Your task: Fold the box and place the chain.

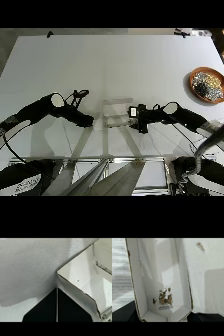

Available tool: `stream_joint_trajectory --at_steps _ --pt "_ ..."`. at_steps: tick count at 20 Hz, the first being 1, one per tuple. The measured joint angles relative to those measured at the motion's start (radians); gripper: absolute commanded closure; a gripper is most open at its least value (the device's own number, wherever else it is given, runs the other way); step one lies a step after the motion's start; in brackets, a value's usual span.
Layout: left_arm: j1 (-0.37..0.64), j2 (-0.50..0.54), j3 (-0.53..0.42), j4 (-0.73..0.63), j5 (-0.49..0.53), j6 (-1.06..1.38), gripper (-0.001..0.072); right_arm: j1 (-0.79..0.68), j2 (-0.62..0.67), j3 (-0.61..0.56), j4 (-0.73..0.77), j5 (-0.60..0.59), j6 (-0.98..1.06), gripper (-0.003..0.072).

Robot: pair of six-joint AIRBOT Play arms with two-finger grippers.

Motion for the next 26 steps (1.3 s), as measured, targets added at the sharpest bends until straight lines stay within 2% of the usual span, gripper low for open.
stream_joint_trajectory --at_steps 12,17,22,24,26 --pt "-0.055 0.008 -0.001 -0.031 0.071 -0.001 0.0707 -0.001 0.0 0.0 0.0 0.001 0.001 0.0275" --pt "-0.059 0.074 0.0 -0.08 0.106 0.015 0.0706 0.0 0.0 0.0 0.001 -0.003 -0.002 0.0275" --pt "-0.059 0.108 -0.001 -0.082 0.08 0.026 0.069 0.0 0.0 0.0 0.001 -0.002 -0.001 0.0275" --pt "-0.059 0.112 0.0 -0.123 0.087 0.055 0.0559 0.0 0.0 0.0 0.001 -0.002 -0.001 0.0275" --pt "-0.059 0.115 0.0 -0.183 0.085 0.097 0.0466 0.0 0.0 0.0 0.001 -0.002 0.0 0.0275"
